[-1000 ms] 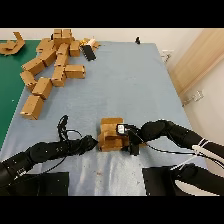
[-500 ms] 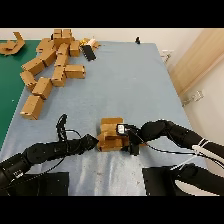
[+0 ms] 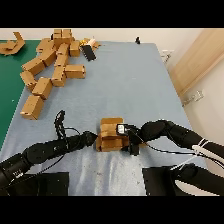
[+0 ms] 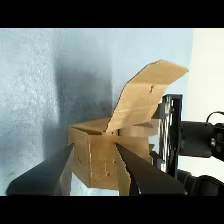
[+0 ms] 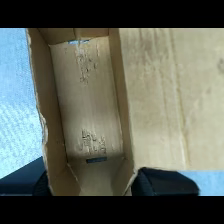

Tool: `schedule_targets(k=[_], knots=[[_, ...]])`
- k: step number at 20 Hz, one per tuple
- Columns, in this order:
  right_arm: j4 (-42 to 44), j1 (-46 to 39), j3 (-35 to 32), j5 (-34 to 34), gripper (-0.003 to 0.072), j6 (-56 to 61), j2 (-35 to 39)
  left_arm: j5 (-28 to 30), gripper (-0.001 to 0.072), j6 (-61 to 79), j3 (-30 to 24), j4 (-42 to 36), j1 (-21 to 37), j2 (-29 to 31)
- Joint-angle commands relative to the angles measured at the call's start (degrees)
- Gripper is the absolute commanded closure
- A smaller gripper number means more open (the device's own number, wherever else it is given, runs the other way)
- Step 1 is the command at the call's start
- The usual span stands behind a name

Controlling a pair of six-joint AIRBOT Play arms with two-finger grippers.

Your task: Fold the box.

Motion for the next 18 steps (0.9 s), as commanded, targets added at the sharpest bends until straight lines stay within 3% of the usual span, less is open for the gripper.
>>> schedule_targets(k=[1, 2, 4, 5, 6, 11, 18], knots=[[0.0, 0.0, 0.0, 0.0, 0.0113, 0.0, 0.0, -2.6, 0.044, 3.3, 0.1, 0.1, 0.0, 0.0], [0.0, 0.0, 0.0, 0.0, 0.0113, 0.0, 0.0, -3.0, 0.0506, 3.3, 0.1, 0.1, 0.0, 0.0], [0.0, 0.0, 0.0, 0.0, 0.0113, 0.0, 0.0, -2.9, 0.047, 3.3, 0.1, 0.1, 0.0, 0.0], [0.0, 0.0, 0.0, 0.0, 0.0113, 0.0, 0.0, -2.9, 0.0245, 3.3, 0.1, 0.1, 0.0, 0.0], [0.0, 0.0, 0.0, 0.0, 0.0113, 0.0, 0.0, -3.3, 0.0113, 3.3, 0.2, 0.1, 0.0, 0.0], [0.0, 0.0, 0.0, 0.0, 0.0113, 0.0, 0.0, -6.8, 0.0106, 3.3, 2.2, -0.1, -0.1, -2.3], [0.0, 0.0, 0.0, 0.0, 0.0113, 0.0, 0.0, -21.4, 0.0107, -7.6, 16.7, 14.1, -0.3, -20.1]])
